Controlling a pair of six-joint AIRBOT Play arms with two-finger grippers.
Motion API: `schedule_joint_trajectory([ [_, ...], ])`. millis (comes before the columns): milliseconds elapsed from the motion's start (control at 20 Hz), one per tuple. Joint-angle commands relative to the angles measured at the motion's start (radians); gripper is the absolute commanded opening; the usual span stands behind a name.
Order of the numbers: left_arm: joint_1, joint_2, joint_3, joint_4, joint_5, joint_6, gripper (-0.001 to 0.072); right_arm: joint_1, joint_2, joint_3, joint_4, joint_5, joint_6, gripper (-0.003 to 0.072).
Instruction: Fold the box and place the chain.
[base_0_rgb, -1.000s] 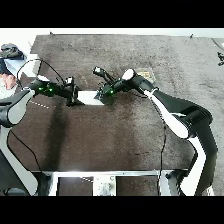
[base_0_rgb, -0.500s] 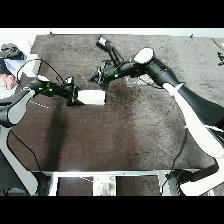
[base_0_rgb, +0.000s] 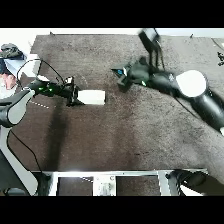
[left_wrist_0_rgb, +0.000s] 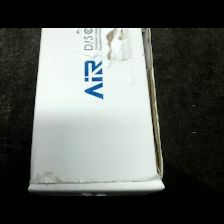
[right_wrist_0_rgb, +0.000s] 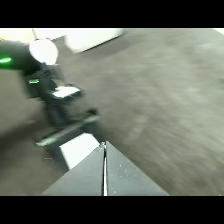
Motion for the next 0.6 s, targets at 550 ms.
schedule_joint_trajectory([
  [550,0.016,0.042,0.032,-0.209,-0.024,-0.154,0.0007,0.036,0.404,-0.634,-0.004,-0.566,-0.014,-0.0014],
])
